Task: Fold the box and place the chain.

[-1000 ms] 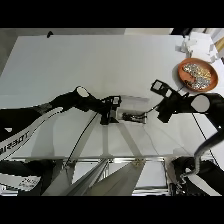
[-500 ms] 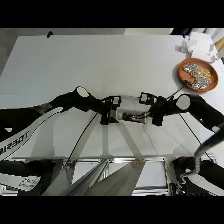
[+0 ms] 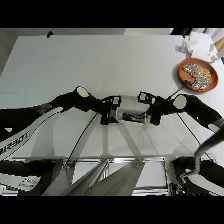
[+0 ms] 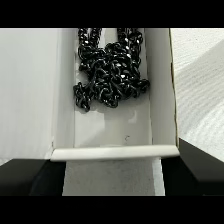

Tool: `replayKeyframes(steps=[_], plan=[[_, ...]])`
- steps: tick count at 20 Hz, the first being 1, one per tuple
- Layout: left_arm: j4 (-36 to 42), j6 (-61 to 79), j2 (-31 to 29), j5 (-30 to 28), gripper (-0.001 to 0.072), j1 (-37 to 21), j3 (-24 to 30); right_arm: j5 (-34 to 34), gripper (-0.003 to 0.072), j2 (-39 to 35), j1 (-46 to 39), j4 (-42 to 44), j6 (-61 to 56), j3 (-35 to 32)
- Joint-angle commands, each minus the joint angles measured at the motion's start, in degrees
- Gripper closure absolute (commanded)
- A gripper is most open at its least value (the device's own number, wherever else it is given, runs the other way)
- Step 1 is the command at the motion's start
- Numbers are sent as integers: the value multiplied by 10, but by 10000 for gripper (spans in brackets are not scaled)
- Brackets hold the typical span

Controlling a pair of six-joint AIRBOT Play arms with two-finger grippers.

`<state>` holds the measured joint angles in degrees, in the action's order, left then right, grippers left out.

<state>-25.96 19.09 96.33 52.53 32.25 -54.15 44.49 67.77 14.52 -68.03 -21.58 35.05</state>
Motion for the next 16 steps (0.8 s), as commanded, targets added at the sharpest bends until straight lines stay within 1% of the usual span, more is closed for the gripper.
replayKeyframes(steps=[1,3,6,8,10,12,14,16], plan=[[0,0,0,0,504,0,0,38,674,-17,0,-108,-106,0],[0,0,0,0,504,0,0,66,674,-41,0,-144,-154,0],[0,0,0,0,504,0,0,110,674,-107,0,-147,-187,0],[0,0,0,0,504,0,0,132,674,-167,1,-141,-218,0],[0,0,0,0,504,0,0,140,674,-226,0,-105,-235,1],[0,0,0,0,504,0,0,144,674,-272,1,-44,-234,3],[0,0,0,0,504,0,0,144,674,-301,1,27,-234,10],[0,0,0,0,504,0,0,143,674,-309,1,98,-234,24]])
